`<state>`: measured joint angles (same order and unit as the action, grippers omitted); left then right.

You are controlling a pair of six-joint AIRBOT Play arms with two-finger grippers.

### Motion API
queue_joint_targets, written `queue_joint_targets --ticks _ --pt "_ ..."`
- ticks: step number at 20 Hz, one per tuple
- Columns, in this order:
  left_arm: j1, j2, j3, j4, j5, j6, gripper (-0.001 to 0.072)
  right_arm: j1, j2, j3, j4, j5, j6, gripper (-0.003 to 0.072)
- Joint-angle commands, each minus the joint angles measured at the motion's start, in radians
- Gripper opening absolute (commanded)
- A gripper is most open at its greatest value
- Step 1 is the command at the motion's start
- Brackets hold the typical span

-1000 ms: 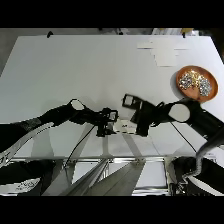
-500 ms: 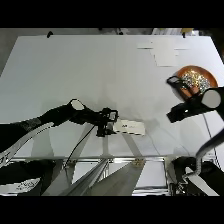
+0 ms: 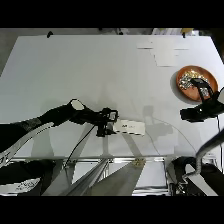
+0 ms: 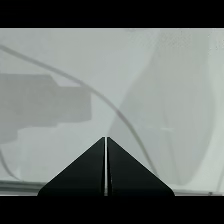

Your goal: Fold the box and place the chain.

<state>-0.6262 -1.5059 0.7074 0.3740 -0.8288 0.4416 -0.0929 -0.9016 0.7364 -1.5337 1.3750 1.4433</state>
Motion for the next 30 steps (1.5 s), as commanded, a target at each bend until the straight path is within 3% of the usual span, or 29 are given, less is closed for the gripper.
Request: queue_joint_targets --ticks 1,5,9,13,17,20,23,25,26,30 --pt "0.001 0.003 0.0 0.0 -0.019 0.0 0.0222 -0.009 0.001 0.001 -0.003 0.009 0.013 0.0019" --pt "0.032 0.109 0.0 0.005 -0.037 -0.035 0.0222 -0.009 0.001 0.001 -0.003 0.009 0.013 0.0019" --pt "0.152 0.336 0.0 0.11 -0.034 -0.193 0.0222 -0.009 0.001 0.001 -0.003 0.009 0.013 0.0019" --pt "0.371 0.531 0.0 0.381 -0.023 -0.554 0.0223 -0.009 0.001 0.001 -0.003 0.009 0.013 0.0019" --pt "0.686 0.643 0.0 0.61 0.011 -0.991 0.0235 -0.009 0.001 0.001 -0.003 0.009 0.013 0.0019" --pt "0.928 0.64 -0.005 0.664 0.01 -1.139 0.0236 -0.009 0.001 0.001 -0.003 0.008 0.013 0.0019" --pt "1.097 0.588 -0.012 0.669 0.015 -1.18 0.0236 -0.009 0.001 0.001 -0.003 0.009 0.013 0.0019" --pt "1.16 0.528 -0.012 0.689 0.01 -1.186 0.0244 -0.009 0.001 0.001 -0.003 0.009 0.013 0.0019" --pt "1.175 0.5 -0.012 0.705 0.008 -1.187 0.03 -0.009 0.001 0.001 -0.003 0.009 0.013 0.0019" --pt "1.181 0.401 -0.012 0.771 -0.01 -1.187 0.0297 -0.009 0.001 0.001 -0.003 0.009 0.013 0.0019"
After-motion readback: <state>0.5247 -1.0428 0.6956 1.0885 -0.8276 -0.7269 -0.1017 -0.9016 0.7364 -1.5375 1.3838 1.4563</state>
